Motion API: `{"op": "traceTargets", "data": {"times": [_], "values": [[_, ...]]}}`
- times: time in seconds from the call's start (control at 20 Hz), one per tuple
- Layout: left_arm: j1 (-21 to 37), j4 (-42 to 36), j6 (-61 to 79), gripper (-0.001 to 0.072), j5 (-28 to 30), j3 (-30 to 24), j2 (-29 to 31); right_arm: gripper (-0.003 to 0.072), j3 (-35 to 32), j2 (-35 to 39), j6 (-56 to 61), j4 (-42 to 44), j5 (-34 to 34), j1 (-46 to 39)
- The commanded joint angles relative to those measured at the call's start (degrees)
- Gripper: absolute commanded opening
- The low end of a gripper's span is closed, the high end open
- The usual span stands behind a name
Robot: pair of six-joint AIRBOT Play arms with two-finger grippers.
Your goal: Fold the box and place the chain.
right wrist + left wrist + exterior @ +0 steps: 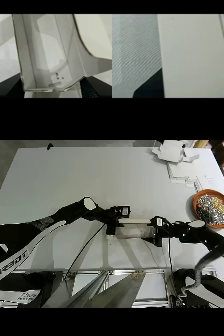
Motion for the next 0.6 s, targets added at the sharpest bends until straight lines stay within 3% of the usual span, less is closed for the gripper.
{"op": "traceTargets", "data": {"times": [0.0, 0.55], "values": [[0.0, 0.0, 0.0, 0.001, 0.0, 0.0, 0.0, 0.0583, 0.1, -2.0, -1.6, 0.7, 0.3, 0.0], [0.0, 0.0, 0.0, 0.001, 0.0, 0.0, 0.0, 0.0525, 0.1, -2.8, -3.5, 1.4, -0.4, 1.4]]}}
